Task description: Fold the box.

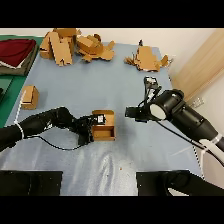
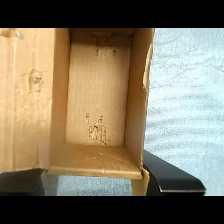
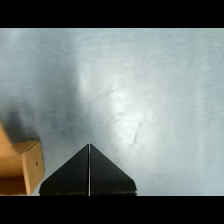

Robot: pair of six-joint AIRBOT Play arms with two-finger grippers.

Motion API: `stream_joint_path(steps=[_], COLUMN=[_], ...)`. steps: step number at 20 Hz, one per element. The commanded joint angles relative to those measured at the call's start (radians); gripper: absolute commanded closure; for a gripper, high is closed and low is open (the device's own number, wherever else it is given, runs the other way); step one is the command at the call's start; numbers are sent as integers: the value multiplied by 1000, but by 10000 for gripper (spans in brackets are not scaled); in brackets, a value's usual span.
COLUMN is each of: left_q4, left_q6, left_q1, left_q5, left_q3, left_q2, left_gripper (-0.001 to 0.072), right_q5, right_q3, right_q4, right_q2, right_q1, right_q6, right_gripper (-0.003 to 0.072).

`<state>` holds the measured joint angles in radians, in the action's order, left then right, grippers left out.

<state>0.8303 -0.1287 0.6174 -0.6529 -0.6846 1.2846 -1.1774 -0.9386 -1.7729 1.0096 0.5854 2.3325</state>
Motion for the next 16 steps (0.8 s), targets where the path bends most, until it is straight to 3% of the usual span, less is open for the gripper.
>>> stream_joint_path(steps=[1,4,8,11,14,16], left_q4=[0,0,0,0,0,0], left_q6=[0,0,0,0,0,0], left_q1=[0,-1,0,0,0,0], left_q5=[-1,0,-2,-2,-3,-4], left_q3=[0,0,0,0,0,0], left_q2=[0,0,0,0,0,0], left_gripper=[354,354,354,354,354,354], right_q5=[232,409,312,203,-100,-177], right_q3=[95,178,182,175,163,163], right_q4=[236,768,1523,1677,1703,1693], right_q2=[11,121,330,466,537,522], right_q1=[-207,-367,-416,-415,-415,-415], right_q6=[-188,-664,-1520,-1738,-1915,-1996], right_gripper=[686,686,686,686,685,685])
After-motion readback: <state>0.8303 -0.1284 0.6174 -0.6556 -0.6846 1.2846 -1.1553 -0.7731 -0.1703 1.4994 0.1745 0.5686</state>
